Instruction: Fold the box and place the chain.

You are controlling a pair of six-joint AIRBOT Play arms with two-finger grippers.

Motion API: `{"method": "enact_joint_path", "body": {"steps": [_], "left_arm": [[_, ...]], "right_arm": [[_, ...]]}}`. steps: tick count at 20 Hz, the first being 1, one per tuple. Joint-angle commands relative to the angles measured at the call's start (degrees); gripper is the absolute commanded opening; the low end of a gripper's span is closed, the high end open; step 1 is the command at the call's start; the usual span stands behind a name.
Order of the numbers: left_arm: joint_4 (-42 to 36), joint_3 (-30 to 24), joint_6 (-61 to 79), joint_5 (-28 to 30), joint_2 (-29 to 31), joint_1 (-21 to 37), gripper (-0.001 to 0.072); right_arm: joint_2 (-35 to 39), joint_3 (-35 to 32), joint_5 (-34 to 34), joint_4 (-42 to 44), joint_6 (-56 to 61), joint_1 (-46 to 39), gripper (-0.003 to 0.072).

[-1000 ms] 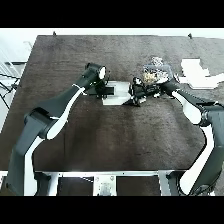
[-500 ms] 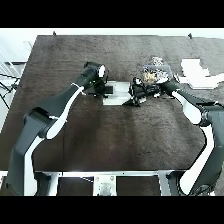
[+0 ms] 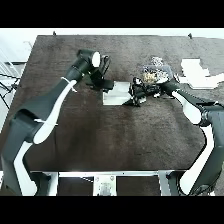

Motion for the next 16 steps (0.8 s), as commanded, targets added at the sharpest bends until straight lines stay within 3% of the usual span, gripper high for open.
{"method": "enact_joint_path", "body": {"steps": [1, 5, 11, 12, 16], "left_arm": [[0.3, -0.3, 17.5, -1.0, 3.7, 1.6, 0.0434], [0.0, -0.5, 33.8, -2.2, 4.9, 4.4, 0.0433], [-0.5, -0.8, 36.0, 2.0, 4.8, 7.3, 0.0432], [-4.1, -1.8, 43.3, 2.7, 4.8, 7.6, 0.0432], [-31.8, -7.9, 67.4, 2.4, 4.8, 14.8, 0.0433]], "right_arm": [[0.0, 0.0, 0.0, 0.0, 0.0, 0.0, 0.0434], [0.0, 0.0, 0.0, 0.0, 0.0, 0.0, 0.0434], [0.0, 0.0, 0.0, 0.0, 0.0, 0.0, 0.0434], [0.0, 0.0, 0.0, 0.0, 0.0, 0.0, 0.0434], [0.0, 0.0, 0.0, 0.0, 0.0, 0.0, 0.0434]]}}
